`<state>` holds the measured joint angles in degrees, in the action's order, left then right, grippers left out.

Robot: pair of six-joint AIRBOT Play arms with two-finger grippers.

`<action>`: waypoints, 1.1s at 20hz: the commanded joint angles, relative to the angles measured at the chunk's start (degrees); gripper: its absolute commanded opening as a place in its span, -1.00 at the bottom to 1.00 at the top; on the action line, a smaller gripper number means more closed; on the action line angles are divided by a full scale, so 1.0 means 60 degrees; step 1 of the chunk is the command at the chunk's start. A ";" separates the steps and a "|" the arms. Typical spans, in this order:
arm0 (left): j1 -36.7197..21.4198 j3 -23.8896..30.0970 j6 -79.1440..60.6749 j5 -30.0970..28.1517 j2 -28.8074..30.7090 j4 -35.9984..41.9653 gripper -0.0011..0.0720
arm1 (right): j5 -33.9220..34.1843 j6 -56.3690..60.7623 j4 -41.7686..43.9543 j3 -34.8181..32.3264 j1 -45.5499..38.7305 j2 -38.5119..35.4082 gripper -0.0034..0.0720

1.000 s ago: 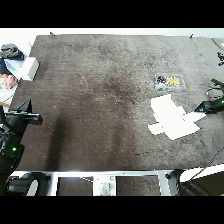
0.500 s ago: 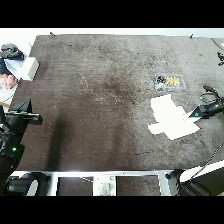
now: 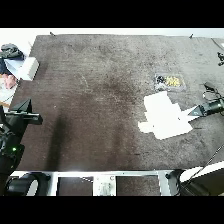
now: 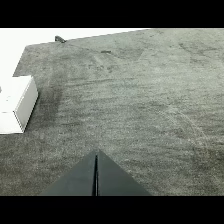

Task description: Fold the box and place the chain.

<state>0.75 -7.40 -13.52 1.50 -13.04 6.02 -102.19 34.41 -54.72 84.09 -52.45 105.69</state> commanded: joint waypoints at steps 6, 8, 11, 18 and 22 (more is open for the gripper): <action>0.0004 0.0004 0.0000 0.0000 0.0007 -0.0004 -0.94 | 0.1249 -0.0608 0.4484 -0.3905 0.1534 -0.2259 -0.95; 0.0004 0.0004 0.0000 0.0000 0.0007 -0.0004 -0.94 | 0.2860 -0.0645 0.5162 -0.5231 0.2568 -0.2823 -0.95; 0.0004 0.0004 0.0000 0.0000 0.0007 -0.0004 -0.94 | 0.5213 -0.0586 0.6120 -0.6444 0.4401 -0.3187 -0.95; 0.0004 0.0004 0.0000 0.0299 0.0007 -0.0004 -0.94 | 0.9315 -0.0382 0.7442 -0.6273 0.7686 -0.3177 -0.95; 0.0004 0.0004 0.0007 0.0765 0.0007 0.0040 -0.94 | 1.0408 -0.0386 0.7074 -0.6025 0.8174 -0.3177 -0.95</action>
